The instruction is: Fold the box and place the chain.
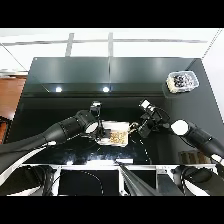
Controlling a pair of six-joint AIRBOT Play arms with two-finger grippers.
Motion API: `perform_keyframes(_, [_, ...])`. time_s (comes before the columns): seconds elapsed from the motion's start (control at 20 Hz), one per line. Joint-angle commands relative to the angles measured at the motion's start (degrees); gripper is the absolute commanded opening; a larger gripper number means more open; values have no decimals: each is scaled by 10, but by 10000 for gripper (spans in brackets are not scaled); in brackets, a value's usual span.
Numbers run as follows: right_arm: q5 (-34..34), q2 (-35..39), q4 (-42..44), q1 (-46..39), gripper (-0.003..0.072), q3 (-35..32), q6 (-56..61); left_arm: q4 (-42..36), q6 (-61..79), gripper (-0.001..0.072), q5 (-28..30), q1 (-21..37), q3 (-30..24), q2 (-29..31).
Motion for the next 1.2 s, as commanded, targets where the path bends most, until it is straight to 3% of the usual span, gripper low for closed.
perform_keyframes(0.0, [-32, -39, 21, 4, 631, -1, 15, 0, 0, 35, 0, 0, 0, 0])
perform_keyframes(0.6, [-14, -57, 20, 22, 629, -1, 15, 0, 0, 35, 0, 0, 0, 0])
perform_keyframes(0.7, [-12, -57, 18, 22, 534, -1, 15, 0, 0, 35, 0, 0, 0, 0])
perform_keyframes(0.75, [-11, -57, 18, 22, 532, -1, 15, 0, 0, 35, 0, 0, 0, 0])
perform_keyframes(0.85, [-2, -57, 18, 22, 308, -1, 15, 0, 0, 35, 0, 0, 0, 0])
perform_keyframes(0.95, [7, -57, 18, 22, 288, -1, 15, 0, 0, 35, 0, 0, 0, 0])
perform_keyframes(1.0, [14, -57, 14, 22, 164, -1, 15, 0, 0, 35, 0, 0, 0, 0])
perform_keyframes(1.15, [34, -57, 5, 22, 128, -1, 15, 0, 0, 35, 0, 0, 0, 0])
